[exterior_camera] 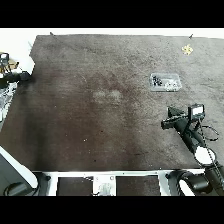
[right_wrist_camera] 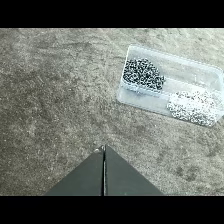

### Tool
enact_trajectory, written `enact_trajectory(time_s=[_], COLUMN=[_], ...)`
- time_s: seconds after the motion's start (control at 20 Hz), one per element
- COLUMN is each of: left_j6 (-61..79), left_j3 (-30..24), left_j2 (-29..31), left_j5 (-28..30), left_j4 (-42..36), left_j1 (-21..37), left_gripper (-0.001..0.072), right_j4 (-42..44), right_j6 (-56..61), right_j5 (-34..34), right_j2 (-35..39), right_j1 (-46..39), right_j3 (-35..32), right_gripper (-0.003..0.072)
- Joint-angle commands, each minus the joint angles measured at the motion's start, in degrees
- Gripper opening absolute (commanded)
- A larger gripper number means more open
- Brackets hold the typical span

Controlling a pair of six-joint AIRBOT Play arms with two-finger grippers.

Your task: Fold the box and place the chain.

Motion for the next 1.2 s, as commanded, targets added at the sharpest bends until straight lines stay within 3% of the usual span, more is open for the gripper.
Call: enact_trajectory(time_s=[0.0, 0.2, 0.25, 0.3, 0.35, 0.55, 0.7, 0.95, 1.0, 1.05, 1.1, 1.15], left_j6=[3.06, 3.04, 2.97, 2.84, 2.78, -0.59, -1.75, -2.34, -2.27, -2.05, -2.05, -2.1], left_j3=[0.0, 0.0, 0.0, 0.04, 0.44, 3.91, 3.96, 4.0, 3.98, 3.98, 3.98, 3.98], left_j2=[-0.09, -0.09, -0.02, 0.09, 0.09, 0.83, 5.64, 19.34, 22.69, 25.66, 28.63, 31.28], left_j5=[-0.68, -0.35, -0.24, -0.22, -0.26, -4.61, -3.21, -3.34, -4.79, -6.01, -7.45, -8.52], left_j4=[-0.76, -0.81, -0.81, -0.83, -0.83, -0.81, -0.59, -4.7, -7.45, -9.22, -10.69, -11.54], left_j1=[-0.02, -0.02, -0.02, -0.02, -0.02, -0.02, -0.02, -0.02, -0.02, -0.02, -0.02, -0.02], left_gripper=[0.0011, 0.0012, 0.007, 0.0424, 0.0685, 0.0715, 0.0715, 0.0701, 0.0544, 0.0261, 0.0043, 0.0009], right_j4=[0.66, 0.66, 0.66, 0.66, 0.66, 0.66, 0.63, 0.61, 0.59, 0.59, 0.59, 0.59], right_j6=[0.02, 0.02, 0.02, 0.02, 0.02, 0.02, 0.0, 0.0, -0.02, -0.02, -0.02, -0.02], right_j5=[0.02, 0.0, 0.02, 0.02, 0.02, 0.02, 0.0, 0.0, -0.07, -0.09, -0.04, -0.07], right_j2=[0.0, 0.02, 0.0, 0.02, 0.02, 0.02, 0.02, 0.02, 0.02, 0.02, 0.02, 0.02], right_j1=[0.02, 0.02, 0.02, 0.02, 0.02, 0.02, 0.02, 0.02, 0.02, 0.02, 0.02, 0.02], right_j3=[-0.02, -0.02, -0.02, -0.02, -0.02, -0.02, -0.02, -0.02, -0.02, -0.02, -0.02, -0.02], right_gripper=[0.0001, 0.0001, 0.0001, 0.0001, 0.0001, 0.0002, 0.0001, 0.0001, 0.0001, 0.0001, 0.0001, 0.0001])
